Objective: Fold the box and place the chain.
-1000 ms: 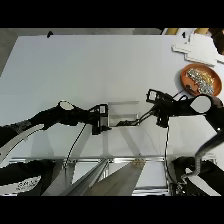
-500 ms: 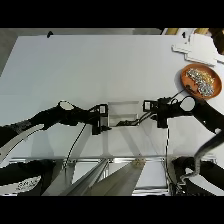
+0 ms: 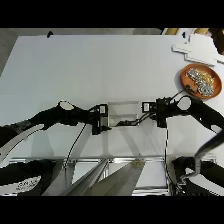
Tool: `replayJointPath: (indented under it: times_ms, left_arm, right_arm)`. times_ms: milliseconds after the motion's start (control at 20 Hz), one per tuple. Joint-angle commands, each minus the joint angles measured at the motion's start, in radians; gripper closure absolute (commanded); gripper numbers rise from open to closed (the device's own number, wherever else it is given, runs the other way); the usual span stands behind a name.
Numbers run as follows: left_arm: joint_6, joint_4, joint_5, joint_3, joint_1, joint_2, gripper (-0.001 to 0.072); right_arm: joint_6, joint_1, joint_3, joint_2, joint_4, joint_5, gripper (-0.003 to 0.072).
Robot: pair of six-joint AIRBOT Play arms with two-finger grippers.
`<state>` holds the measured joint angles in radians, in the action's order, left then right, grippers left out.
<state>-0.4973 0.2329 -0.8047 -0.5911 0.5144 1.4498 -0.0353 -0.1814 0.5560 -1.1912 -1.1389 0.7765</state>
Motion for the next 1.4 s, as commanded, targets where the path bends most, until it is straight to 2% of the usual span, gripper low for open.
replayJointPath:
  times_ms: [0, 250, 500, 800, 1050, 1350]
  left_arm:
    - [0.000, 0.000, 0.000, 0.000, 0.000, 0.000, 0.0697]
    - [0.000, 0.000, 0.000, 0.000, 0.000, 0.000, 0.0697]
    - [0.000, 0.000, -0.001, 0.000, 0.000, 0.000, 0.0697]
    - [0.000, 0.000, -0.006, 0.000, 0.000, 0.000, 0.0697]
    - [0.000, 0.000, -0.014, 0.000, 0.000, 0.000, 0.0697]
    - [0.000, 0.000, -0.015, 0.000, 0.000, 0.000, 0.0697]
  right_arm:
    - [-0.003, 0.000, 0.000, -0.003, -0.001, -0.016, 0.0671]
    - [0.009, 0.000, 0.000, 0.059, -0.005, 0.047, 0.0670]
    - [0.057, 0.000, 0.000, 0.222, 0.052, 0.173, 0.0670]
    - [0.056, 0.000, 0.000, 0.401, 0.368, 0.260, 0.0670]
    - [0.056, 0.000, 0.000, 0.410, 0.603, 0.337, 0.0670]
    - [0.065, 0.000, 0.000, 0.409, 0.758, 0.334, 0.0670]
